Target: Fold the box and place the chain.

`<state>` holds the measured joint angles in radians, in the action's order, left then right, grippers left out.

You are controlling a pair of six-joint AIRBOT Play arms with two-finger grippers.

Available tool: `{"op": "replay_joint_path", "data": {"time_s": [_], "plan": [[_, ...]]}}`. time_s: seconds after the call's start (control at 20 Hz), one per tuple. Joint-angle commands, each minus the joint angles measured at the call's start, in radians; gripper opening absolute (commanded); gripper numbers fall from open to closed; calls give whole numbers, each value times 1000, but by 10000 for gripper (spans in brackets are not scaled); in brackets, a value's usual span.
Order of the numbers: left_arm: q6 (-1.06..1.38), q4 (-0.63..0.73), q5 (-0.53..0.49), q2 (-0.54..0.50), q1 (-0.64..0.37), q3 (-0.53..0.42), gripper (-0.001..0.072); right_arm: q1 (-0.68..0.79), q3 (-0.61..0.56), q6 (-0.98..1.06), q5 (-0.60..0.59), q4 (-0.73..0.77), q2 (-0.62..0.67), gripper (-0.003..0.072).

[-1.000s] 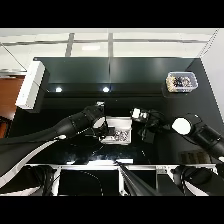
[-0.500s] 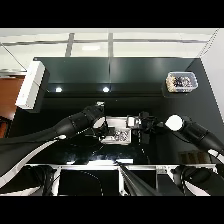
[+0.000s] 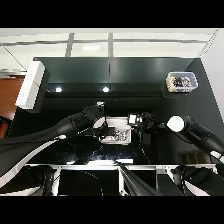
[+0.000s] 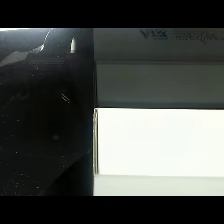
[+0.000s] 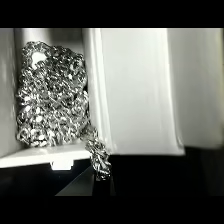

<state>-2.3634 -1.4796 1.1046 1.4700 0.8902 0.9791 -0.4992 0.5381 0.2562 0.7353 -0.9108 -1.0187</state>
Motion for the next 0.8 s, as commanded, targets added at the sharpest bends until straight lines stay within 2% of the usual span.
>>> {"op": "replay_joint_path", "data": {"time_s": [0.0,0.1,0.2,0.35,0.5,0.55,0.6,0.65,0.75], "plan": [[0,0,0,0,0,1,31,0,10,200,54,-140,75,14],[0,0,0,0,0,1,31,-3,44,248,149,-93,140,15],[0,0,0,0,0,1,31,-2,78,250,211,38,190,15],[0,0,-3,0,0,1,32,-3,85,355,169,240,188,16],[1,-4,-3,0,-1,1,31,-20,85,466,141,293,145,18],[3,-3,0,0,-1,1,31,-32,84,517,132,292,127,115],[3,0,1,0,-1,1,32,-40,85,604,114,279,113,386],[10,0,3,0,0,1,32,-40,85,668,105,249,110,468],[56,0,6,0,-1,2,31,4,96,733,169,170,118,468]]}}
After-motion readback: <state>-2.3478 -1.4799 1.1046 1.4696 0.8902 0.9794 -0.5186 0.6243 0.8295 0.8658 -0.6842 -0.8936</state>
